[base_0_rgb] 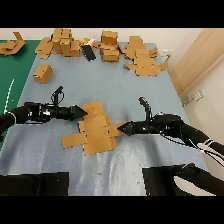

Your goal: Fold the box.

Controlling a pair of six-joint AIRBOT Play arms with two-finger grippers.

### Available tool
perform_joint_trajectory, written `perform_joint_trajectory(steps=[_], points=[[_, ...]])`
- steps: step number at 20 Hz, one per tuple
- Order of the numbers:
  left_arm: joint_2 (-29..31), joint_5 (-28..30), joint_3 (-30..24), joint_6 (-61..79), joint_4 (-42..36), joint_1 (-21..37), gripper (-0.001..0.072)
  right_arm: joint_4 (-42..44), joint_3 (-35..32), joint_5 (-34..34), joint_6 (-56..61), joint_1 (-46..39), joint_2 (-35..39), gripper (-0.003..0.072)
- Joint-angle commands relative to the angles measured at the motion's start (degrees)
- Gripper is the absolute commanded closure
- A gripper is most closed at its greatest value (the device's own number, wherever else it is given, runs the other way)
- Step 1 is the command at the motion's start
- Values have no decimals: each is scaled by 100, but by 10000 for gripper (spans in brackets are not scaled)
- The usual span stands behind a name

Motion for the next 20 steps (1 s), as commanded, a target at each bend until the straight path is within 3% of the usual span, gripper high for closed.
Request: perform_joint_trajectory(steps=[1,5,6,7,20], points=[[-201,-501,0,289,-140,-9,310,-7,-9,70,37,7,13,687],[-544,-1228,2,654,-328,-11,312,-7,-9,105,94,7,13,687],[-573,-1209,11,726,-365,-11,462,-22,-9,92,122,7,13,687],[-581,-1209,31,848,-422,-9,545,-55,-9,90,177,7,13,687],[-581,-1119,166,1147,-555,-11,527,-114,-9,48,245,7,13,687]])
